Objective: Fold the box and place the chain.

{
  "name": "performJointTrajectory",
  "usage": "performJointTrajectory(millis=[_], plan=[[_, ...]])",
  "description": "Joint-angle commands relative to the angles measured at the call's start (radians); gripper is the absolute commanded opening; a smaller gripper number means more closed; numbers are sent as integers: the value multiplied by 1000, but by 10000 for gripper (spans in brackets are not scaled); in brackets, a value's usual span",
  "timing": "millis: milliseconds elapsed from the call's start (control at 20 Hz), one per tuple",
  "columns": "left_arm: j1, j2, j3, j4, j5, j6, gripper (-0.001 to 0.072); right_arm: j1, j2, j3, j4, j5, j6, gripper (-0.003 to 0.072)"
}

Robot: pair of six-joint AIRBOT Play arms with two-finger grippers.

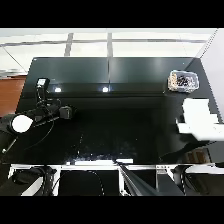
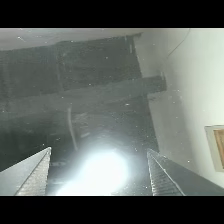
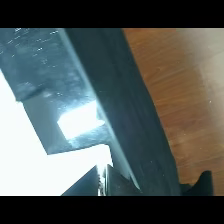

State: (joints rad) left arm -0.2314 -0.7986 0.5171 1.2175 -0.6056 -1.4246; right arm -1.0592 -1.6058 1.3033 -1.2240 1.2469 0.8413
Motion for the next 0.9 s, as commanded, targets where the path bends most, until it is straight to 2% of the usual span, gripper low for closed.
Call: performJointTrajectory(millis=[0, 150, 250, 600, 700, 850], plan=[[0, -1, 0, -7, 0, 1, 710, 34, -15, 15, 6, 71, -53, 15], [0, -1, 0, -6, 1, 3, 710, 72, 19, -5, 164, 104, -55, 16], [0, -1, 0, -6, 2, 3, 710, 138, 76, -41, 195, 102, -58, 16], [0, -1, 0, -7, 0, 3, 711, 377, 307, -327, 406, 77, -77, 16], [-5, -3, 0, -7, 6, 4, 710, 454, 365, -449, 558, 26, -112, 16], [-49, -33, 0, -8, 16, 57, 710, 620, 458, -684, 906, -62, -252, 16]])
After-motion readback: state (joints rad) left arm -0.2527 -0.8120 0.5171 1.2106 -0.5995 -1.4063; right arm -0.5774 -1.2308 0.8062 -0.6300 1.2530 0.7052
